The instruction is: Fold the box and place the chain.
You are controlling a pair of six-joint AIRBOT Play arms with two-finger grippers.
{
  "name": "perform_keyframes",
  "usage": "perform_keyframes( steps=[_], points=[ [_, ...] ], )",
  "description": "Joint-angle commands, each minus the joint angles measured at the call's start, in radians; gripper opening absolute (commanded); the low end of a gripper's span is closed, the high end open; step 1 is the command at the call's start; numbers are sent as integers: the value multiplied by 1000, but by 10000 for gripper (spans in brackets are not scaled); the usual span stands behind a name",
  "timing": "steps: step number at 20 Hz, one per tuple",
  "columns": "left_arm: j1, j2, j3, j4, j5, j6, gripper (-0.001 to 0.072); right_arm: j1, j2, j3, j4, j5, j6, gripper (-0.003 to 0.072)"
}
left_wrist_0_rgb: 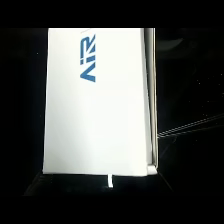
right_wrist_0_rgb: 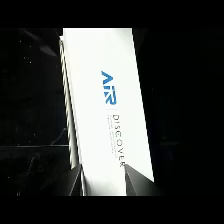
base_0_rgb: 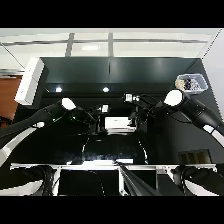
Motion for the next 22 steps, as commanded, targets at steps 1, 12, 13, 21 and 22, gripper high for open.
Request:
perform_keyframes(
  steps=[1, 12, 13, 21, 22],
  points=[
    [-1, -1, 0, 0, 0, 0, 353, 1, -1, 0, 0, 0, 3, 306],
    [-1, -1, 0, 0, 0, 0, 353, 1, -1, -3, -23, -23, 26, 306],
    [-1, -1, 0, 0, 0, 0, 353, 1, -1, -3, -23, -27, 26, 306],
    [-1, -1, 0, 0, 0, 0, 353, 1, -2, -16, -23, -20, 26, 307],
    [-1, -1, 0, 0, 0, 0, 353, 1, -2, -16, -23, -19, 26, 307]
  ],
)
